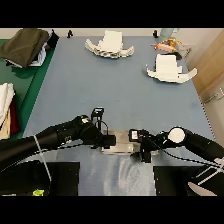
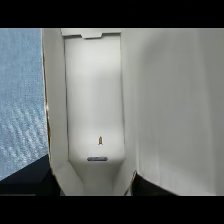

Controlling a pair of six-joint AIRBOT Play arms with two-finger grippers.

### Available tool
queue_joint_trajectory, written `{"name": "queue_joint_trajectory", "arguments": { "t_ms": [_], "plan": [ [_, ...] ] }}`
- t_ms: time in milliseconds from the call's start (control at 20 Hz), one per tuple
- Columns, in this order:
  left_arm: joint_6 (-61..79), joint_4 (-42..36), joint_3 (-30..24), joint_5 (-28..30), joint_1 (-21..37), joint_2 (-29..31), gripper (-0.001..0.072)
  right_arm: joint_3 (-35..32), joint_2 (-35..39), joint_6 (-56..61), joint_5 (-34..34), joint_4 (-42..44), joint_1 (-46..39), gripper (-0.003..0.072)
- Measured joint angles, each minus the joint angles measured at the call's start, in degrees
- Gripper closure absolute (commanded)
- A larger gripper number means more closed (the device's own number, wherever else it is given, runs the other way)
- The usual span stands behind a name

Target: Fold the box.

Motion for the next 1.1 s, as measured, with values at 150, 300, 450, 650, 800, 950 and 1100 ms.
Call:
{"name": "queue_joint_trajectory", "arguments": {
  "t_ms": [150, 300, 450, 650, 800, 950, 1100],
  "plan": [
    [-4.7, 4.8, 4.1, -4.5, -2.3, -3.9, 0.0506, 0.0, 0.0, 0.0, 0.0, 0.0, 0.0, 0.0203],
    [-7.1, 7.5, 6.3, -7.4, -3.8, -6.2, 0.0605, 0.0, 0.0, 0.0, 0.0, 0.0, 0.0, 0.0203],
    [-9.2, 8.9, 7.1, -8.5, -4.7, -7.0, 0.0694, 0.0, 0.0, 0.1, 0.0, 0.0, 0.0, 0.0203],
    [-10.5, 9.9, 7.4, -8.9, -5.2, -7.4, 0.0692, 0.0, 0.0, 0.0, 0.0, 0.0, 0.0, 0.0203],
    [-10.9, 10.5, 7.5, -9.3, -5.5, -7.5, 0.0161, 0.0, 0.0, 0.0, 0.0, 0.0, 0.0, 0.0203],
    [-11.1, 10.5, 8.0, -9.4, -5.5, -7.5, 0.0105, 0.0, 0.0, 0.0, 0.0, 0.0, 0.0, 0.0203],
    [-11.2, 10.5, 8.8, -10.0, -5.5, -7.2, 0.0105, 0.0, 0.0, 0.0, 0.0, 0.0, 0.0, 0.0204]
  ]
}}
